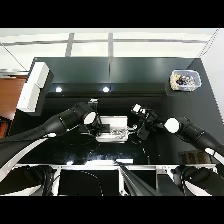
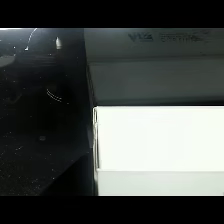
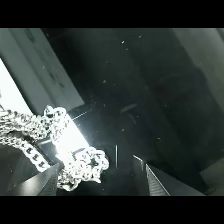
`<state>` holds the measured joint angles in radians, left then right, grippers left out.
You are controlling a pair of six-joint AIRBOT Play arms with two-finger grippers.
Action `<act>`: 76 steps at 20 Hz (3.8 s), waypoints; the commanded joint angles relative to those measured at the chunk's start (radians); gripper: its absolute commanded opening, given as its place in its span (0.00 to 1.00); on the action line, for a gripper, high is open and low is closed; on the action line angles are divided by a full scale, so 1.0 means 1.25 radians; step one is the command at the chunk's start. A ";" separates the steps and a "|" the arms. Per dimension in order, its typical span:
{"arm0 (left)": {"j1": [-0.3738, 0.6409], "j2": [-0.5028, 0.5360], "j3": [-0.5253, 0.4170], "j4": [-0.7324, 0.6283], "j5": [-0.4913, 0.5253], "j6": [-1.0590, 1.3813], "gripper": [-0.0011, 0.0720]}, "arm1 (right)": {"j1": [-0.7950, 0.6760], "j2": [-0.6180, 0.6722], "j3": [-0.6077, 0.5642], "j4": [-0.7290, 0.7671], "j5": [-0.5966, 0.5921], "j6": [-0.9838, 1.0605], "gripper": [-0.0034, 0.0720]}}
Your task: Fold the box and place the chain.
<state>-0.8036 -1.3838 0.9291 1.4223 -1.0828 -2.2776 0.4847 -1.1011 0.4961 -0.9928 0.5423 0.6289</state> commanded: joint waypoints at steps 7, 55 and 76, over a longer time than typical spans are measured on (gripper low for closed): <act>0.001 0.000 0.001 0.000 0.000 0.000 0.06 | 0.013 -0.014 -0.001 -0.005 0.043 0.005 0.07; 0.001 0.000 0.001 0.000 -0.002 0.000 0.06 | 0.004 -0.045 0.060 0.176 0.118 -0.493 0.99; 0.001 0.000 0.001 0.000 -0.001 0.000 0.06 | 0.023 -0.109 0.061 0.206 0.086 -0.497 0.05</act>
<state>-0.8036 -1.3838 0.9291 1.4235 -1.0855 -2.2776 0.5121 -1.2369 0.5732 -0.7254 0.6518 -0.0261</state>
